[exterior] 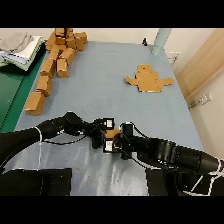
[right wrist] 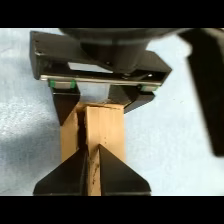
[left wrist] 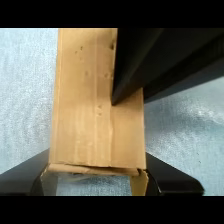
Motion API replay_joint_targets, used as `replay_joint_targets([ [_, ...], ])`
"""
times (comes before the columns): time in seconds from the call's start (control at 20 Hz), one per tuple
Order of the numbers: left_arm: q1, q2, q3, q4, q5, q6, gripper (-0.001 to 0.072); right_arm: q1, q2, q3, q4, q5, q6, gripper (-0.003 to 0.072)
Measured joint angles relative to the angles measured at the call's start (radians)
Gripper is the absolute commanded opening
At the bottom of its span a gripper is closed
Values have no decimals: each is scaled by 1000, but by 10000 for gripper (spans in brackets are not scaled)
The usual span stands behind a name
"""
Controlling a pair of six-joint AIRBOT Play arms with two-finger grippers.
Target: Fold the box.
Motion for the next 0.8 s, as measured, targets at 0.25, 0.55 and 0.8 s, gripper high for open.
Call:
replay_joint_targets([
  [0.25, 0, 0, 0, 0, -2, 0, 489, 0, -18, 0, 37, 0, -12, 114],
  [0.55, 0, 0, 0, -2, 1, -5, 489, 1, 3, 0, 52, -2, -15, 231],
  [0.8, 0, 0, 0, -2, 2, -4, 489, 1, 41, 0, 46, -10, -15, 222],
])
